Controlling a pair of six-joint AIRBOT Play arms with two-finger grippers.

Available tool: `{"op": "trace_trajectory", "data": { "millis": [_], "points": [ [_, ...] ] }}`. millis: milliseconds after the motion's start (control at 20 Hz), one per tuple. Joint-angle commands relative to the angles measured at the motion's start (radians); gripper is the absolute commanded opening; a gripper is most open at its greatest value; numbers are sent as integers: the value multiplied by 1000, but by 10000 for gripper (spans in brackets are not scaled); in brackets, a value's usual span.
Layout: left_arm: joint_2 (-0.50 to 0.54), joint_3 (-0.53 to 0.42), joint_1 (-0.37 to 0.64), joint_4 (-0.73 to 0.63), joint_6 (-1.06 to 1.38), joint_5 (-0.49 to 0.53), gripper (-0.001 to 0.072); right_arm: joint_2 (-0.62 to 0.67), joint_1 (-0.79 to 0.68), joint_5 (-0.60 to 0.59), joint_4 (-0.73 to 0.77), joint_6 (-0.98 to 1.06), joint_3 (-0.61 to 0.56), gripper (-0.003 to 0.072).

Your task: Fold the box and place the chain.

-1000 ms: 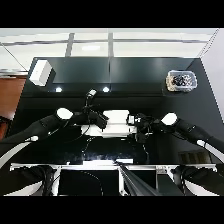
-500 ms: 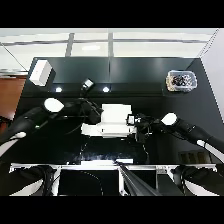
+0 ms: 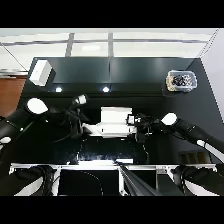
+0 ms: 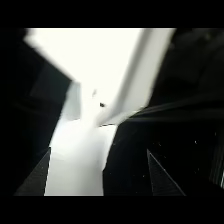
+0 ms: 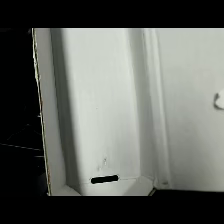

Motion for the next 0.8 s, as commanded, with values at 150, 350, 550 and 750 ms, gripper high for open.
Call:
{"op": "trace_trajectory", "data": {
  "millis": [150, 350, 550, 750],
  "points": [
    [-37, -52, -177, 9, 212, 268, 692, 0, 1, 1, 0, 0, 0, 432],
    [-89, -52, -180, -24, 164, 276, 690, 0, 1, 1, 0, 0, 0, 432],
    [-93, -51, -181, -46, 166, 277, 391, 0, 1, 1, 0, 0, 0, 432],
    [-93, -51, -184, -116, 166, 279, 155, 0, 1, 1, 0, 0, 0, 432]
  ]
}}
